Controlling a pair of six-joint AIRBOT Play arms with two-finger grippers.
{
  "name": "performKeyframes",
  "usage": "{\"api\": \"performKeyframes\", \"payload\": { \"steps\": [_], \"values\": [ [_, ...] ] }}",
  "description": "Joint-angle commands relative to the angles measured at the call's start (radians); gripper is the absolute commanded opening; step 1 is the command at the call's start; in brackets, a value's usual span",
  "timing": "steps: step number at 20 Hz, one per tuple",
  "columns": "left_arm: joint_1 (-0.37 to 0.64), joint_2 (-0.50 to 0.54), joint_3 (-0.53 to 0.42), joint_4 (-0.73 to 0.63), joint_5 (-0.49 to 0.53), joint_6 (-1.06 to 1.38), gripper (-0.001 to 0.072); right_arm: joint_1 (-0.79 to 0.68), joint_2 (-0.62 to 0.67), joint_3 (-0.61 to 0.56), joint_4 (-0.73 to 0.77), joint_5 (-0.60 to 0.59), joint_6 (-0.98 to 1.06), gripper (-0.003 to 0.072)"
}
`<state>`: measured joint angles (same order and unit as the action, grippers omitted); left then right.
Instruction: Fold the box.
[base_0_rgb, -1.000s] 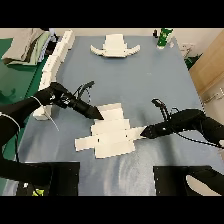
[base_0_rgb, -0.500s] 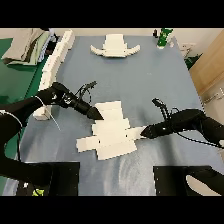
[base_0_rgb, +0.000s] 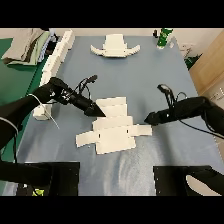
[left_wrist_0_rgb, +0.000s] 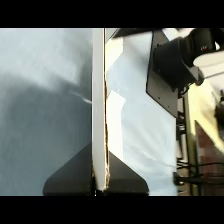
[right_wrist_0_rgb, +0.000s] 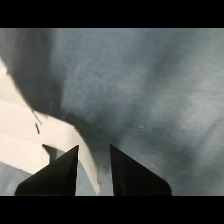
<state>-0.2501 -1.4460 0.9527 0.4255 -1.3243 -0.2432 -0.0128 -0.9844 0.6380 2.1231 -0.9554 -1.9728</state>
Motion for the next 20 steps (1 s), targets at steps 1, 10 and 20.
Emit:
{"api": "performKeyframes", "payload": {
  "steps": [1, 10, 20],
  "values": [
    [-0.056, 0.093, 0.001, -0.022, 0.095, 0.187, 0.0007, 0.000, 0.005, 0.171, -0.157, -0.011, 0.230, 0.0307],
    [-0.376, 0.387, -0.326, -0.189, 0.652, 0.545, 0.0006, 0.001, 0.069, 0.253, -0.149, -0.003, 0.317, 0.0203],
    [-0.469, 0.412, -0.517, -0.264, 0.817, 0.645, 0.0011, 0.001, 0.069, 0.172, -0.113, 0.024, 0.317, 0.0202]
  ]
}}
